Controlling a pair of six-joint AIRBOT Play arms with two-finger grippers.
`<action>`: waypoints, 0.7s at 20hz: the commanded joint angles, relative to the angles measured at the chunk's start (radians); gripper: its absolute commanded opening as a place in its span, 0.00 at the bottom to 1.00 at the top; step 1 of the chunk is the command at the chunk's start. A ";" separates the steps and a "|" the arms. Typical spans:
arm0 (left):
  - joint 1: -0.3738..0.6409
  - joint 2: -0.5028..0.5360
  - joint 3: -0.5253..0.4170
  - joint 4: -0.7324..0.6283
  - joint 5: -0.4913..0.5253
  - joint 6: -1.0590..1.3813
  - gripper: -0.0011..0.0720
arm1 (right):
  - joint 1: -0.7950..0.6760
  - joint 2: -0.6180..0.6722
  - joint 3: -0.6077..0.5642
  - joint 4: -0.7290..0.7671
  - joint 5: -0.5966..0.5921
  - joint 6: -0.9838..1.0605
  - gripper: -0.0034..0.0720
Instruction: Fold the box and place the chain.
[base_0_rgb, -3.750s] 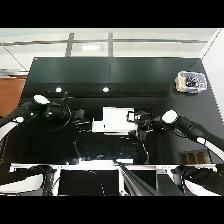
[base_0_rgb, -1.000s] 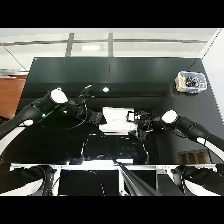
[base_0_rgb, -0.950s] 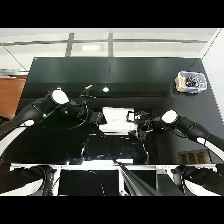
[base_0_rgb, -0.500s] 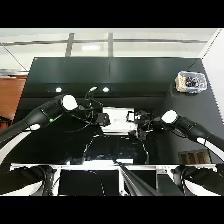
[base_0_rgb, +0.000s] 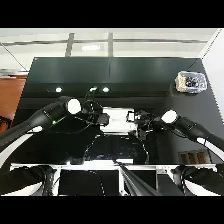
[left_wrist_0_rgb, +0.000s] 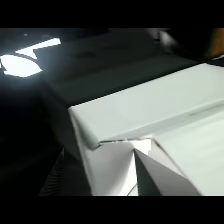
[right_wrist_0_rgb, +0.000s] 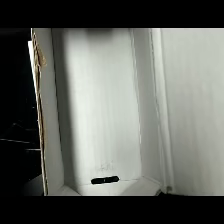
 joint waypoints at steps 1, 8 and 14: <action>-0.051 -0.002 0.016 0.116 0.003 -0.140 0.66 | 0.001 -0.001 0.000 0.000 -0.015 0.001 0.66; -0.143 -0.111 0.128 0.325 -0.134 -0.328 0.66 | 0.001 -0.001 0.000 0.000 -0.017 0.000 0.66; -0.147 -0.205 0.249 0.348 -0.212 -0.406 0.66 | 0.001 -0.001 0.000 -0.002 -0.017 0.000 0.66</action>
